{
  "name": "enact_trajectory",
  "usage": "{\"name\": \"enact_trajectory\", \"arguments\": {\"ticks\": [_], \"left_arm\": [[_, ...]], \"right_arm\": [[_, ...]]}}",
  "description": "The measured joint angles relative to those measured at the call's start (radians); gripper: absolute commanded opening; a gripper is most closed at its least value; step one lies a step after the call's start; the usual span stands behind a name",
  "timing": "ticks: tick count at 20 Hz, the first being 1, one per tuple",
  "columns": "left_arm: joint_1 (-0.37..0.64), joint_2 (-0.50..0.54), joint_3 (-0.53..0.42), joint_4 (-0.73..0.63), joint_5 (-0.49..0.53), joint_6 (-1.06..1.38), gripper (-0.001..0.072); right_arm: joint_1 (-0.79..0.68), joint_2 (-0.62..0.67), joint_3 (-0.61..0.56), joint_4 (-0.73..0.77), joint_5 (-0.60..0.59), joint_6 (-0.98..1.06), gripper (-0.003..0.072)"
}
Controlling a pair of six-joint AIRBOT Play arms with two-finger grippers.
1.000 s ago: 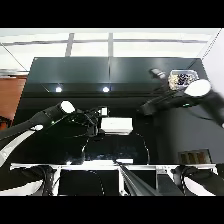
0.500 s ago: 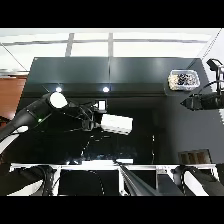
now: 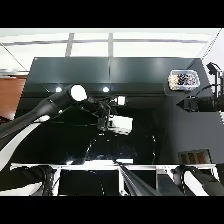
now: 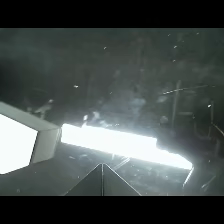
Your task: Fold the box and place the chain.
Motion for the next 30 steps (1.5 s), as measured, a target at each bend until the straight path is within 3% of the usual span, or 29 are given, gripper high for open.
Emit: {"name": "enact_trajectory", "arguments": {"ticks": [7, 30], "left_arm": [[-0.006, -0.063, 0.045, -0.007, -0.038, -0.034, 0.0705], [-0.007, -0.071, 0.057, -0.003, -0.010, -0.029, 0.0704]], "right_arm": [[0.000, 0.000, -0.004, 0.013, 0.016, -0.020, 0.0016], [0.000, 0.000, -0.004, 0.016, 0.020, -0.029, 0.0016]]}}
